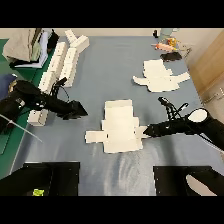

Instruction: Fold the box.

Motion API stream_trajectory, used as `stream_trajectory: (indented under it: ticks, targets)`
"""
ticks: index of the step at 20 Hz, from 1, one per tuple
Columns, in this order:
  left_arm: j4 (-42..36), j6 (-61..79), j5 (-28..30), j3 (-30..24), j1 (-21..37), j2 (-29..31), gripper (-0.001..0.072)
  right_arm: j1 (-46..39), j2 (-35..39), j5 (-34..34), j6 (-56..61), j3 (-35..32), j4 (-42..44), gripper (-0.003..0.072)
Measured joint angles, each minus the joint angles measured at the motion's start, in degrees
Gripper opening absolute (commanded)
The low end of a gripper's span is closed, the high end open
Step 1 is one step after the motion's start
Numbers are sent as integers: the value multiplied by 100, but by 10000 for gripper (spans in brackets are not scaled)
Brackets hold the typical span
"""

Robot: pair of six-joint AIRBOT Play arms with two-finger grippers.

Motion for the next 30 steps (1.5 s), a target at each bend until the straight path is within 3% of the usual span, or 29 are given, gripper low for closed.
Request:
stream_trajectory:
  ticks: [8, 16, 17, 18, 23, 24, 25, 29, 30]
  targets:
    - [-1252, 1849, 247, 256, -192, -1587, 571, 426, 105, -203, 37, -83, 173, 0]
    - [-1252, 2334, 234, 1283, -1261, -2522, 569, 531, 111, -208, 114, -83, 195, 0]
    - [-1143, 2343, 195, 1381, -1375, -2594, 504, 531, 111, -208, 116, -83, 195, 1]
    - [-1029, 2347, 170, 1458, -1467, -2640, 334, 533, 111, -208, 118, -83, 195, 1]
    - [-553, 2452, 57, 1692, -1661, -2750, 282, 538, 111, -188, 118, -85, 192, 1]
    - [-514, 2479, 55, 1727, -1676, -2758, 125, 538, 111, -184, 120, -83, 192, 1]
    - [-461, 2524, 24, 1753, -1681, -2765, 48, 538, 111, -181, 120, -85, 186, 1]
    - [-439, 2789, -142, 1801, -1709, -2776, 48, 544, 109, -173, 120, -85, 160, 10]
    - [-446, 2833, -184, 1808, -1709, -2776, 47, 544, 111, -173, 120, -85, 153, 93]
